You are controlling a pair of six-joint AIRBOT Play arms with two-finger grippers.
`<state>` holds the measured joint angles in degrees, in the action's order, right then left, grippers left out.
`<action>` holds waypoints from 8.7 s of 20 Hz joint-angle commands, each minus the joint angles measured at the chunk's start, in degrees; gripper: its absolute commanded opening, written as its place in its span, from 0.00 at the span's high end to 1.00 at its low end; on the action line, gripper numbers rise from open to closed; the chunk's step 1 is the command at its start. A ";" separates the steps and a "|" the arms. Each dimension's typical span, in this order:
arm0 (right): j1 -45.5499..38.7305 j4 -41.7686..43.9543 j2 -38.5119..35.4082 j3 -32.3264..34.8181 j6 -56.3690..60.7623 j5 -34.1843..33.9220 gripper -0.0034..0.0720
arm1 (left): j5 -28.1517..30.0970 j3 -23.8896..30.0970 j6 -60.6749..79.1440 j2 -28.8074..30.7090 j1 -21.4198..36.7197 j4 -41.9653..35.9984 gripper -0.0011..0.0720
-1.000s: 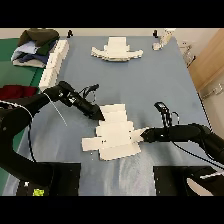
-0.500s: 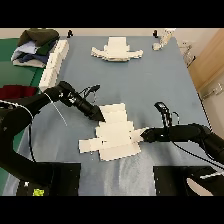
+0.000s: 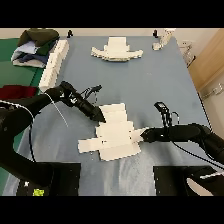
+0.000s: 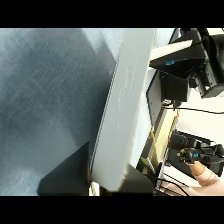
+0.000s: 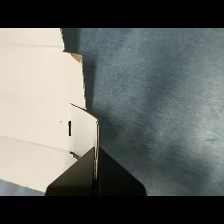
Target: Fold the box.
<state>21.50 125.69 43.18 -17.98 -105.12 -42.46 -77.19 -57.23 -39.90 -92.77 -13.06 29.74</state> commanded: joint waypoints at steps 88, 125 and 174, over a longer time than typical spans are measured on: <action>-12.46 -23.69 4.00 -19.19 33.99 -8.92 0.88 | 23.19 16.22 40.72 19.87 -14.78 -2.10 0.97; 45.94 -59.89 10.03 -16.24 34.21 -10.23 0.02 | 23.17 16.15 40.70 19.87 -14.78 -2.12 0.97; 1.73 0.96 16.22 -9.55 -67.01 -4.90 0.04 | 23.15 16.15 40.68 19.87 -14.80 -2.12 0.97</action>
<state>23.22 126.39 57.47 -27.55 -171.13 -48.97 -54.06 -41.06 0.75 -72.88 -27.86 27.59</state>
